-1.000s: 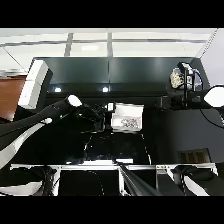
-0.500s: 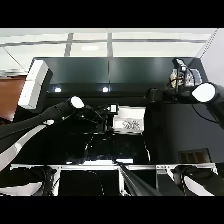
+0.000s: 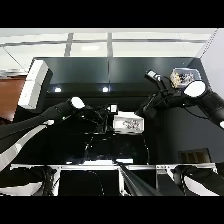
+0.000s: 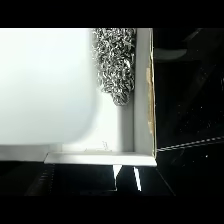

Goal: Fold the box and place the chain.

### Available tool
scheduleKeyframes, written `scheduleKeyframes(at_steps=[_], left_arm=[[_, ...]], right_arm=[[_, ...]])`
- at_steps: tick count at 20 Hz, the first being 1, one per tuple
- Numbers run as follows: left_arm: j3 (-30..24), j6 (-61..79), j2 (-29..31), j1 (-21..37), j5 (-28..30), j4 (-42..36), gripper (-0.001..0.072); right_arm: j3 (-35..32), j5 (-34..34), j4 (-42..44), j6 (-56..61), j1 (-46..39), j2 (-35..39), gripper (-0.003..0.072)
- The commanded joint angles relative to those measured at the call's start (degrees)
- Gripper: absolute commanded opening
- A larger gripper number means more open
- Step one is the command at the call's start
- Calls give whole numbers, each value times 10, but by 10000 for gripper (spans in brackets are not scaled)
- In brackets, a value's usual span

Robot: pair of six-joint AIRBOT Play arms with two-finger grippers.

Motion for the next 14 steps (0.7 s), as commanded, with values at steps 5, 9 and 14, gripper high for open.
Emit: scheduleKeyframes(at_steps=[5,9,14], left_arm=[[0,-14,-1,0,2,0,417],[0,-14,-1,-1,2,0,417],[0,-14,-1,-1,1,0,416]], right_arm=[[-5,55,-59,-105,26,4,710],[-34,38,-58,-144,30,4,709],[-41,21,-57,-145,33,4,708]])
